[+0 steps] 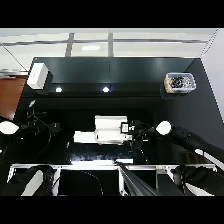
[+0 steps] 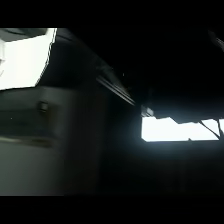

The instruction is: Fold the box and place the chain.

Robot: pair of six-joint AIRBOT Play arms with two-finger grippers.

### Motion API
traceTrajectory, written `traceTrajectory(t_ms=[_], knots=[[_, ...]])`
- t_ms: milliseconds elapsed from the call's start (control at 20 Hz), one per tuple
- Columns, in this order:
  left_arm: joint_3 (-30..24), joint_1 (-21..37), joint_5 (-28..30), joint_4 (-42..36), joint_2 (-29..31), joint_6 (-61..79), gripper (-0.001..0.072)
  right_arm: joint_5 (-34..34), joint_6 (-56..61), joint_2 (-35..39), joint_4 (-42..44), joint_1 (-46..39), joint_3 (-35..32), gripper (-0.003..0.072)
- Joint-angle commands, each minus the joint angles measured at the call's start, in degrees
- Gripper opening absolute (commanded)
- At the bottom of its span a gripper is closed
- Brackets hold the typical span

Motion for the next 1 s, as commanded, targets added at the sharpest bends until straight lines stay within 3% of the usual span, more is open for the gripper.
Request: traceTrajectory(t_ms=[0,100,250,400,550,600,650,700,750,950], knots=[[-3.3,4.7,-7.2,-11.2,-6.6,0.3,0.0025,0.0,0.0,0.0,0.0,0.0,0.0,0.0246],[-3.3,1.8,-10.5,-14.5,-11.8,4.4,0.0025,0.0,0.0,0.0,0.0,0.0,0.0,0.0246],[-2.5,-5.2,-8.4,-16.5,-16.9,5.9,0.0023,0.0,0.0,0.0,0.0,0.0,0.0,0.0246],[-1.1,-12.4,-5.7,-21.1,-18.9,6.3,0.0024,0.0,0.0,0.0,0.0,0.0,0.0,0.0246],[3.1,-16.3,-7.5,-19.5,-18.8,8.1,0.0026,0.0,0.0,0.0,0.0,0.0,0.0,0.0246],[4.9,-16.7,-7.8,-18.4,-18.6,7.9,0.0071,0.0,0.0,0.0,0.0,0.0,0.0,0.0246],[6.6,-16.6,-8.5,-17.6,-18.6,7.4,0.0275,0.0,0.0,0.0,0.0,0.0,0.0,0.0246],[8.0,-16.6,-9.4,-17.4,-18.6,7.4,0.0571,0.0,0.0,0.0,0.0,0.0,0.0,0.0246],[9.2,-16.6,-11.5,-17.5,-18.6,7.1,0.0712,0.0,0.0,0.0,0.0,0.0,0.0,0.0246],[11.9,-18.7,-15.9,-19.9,-18.6,7.2,0.0712,0.0,0.0,0.0,0.0,0.0,0.0,0.0246]])
